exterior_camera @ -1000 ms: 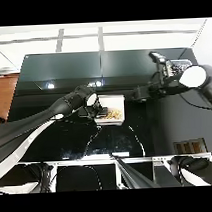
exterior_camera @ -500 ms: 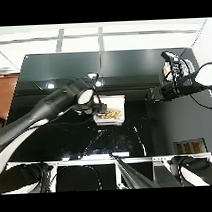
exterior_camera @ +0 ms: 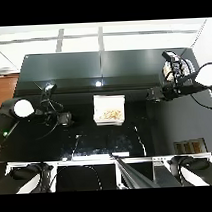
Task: Fold the box and place the chain.
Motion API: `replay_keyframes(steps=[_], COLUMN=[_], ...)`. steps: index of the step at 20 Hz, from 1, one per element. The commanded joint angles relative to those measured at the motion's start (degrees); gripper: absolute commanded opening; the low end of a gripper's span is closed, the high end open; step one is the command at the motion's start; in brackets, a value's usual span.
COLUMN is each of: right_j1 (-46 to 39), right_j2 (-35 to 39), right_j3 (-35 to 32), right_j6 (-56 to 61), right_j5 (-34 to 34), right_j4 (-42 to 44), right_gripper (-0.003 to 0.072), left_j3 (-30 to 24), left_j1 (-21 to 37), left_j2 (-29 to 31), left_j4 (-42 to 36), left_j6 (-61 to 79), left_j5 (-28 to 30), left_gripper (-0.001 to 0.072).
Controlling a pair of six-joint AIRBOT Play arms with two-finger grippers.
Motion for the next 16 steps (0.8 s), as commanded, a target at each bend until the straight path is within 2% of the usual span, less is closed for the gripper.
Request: replay_keyframes(steps=[1,4,7,12,16], right_j1=[-0.04,-0.04,-0.02,-0.02,-0.02], right_j2=[0.00,-0.02,-0.02,-0.02,-0.02], right_j3=[-0.02,-0.02,-0.02,-0.02,-0.02], right_j6=[0.17,0.59,1.42,2.78,2.78], right_j5=[-0.13,-0.20,-0.20,-0.20,-0.17], right_j4=[-0.04,-0.04,-0.04,-0.02,-0.02], right_gripper=[0.0413,0.0413,0.0413,0.0413,0.0413], left_j3=[-6.99,-6.82,-6.40,0.22,3.80], left_j1=[10.12,7.30,2.58,-2.60,-4.09], left_j2=[-3.19,-7.21,-10.93,-19.71,-23.45], left_j4=[-30.99,-33.75,-33.70,-33.51,-34.40], left_j6=[57.35,86.03,101.77,105.98,105.92], left_j5=[4.26,8.28,11.98,11.52,11.28], left_gripper=[0.0712,0.0712,0.0712,0.0712,0.0712])
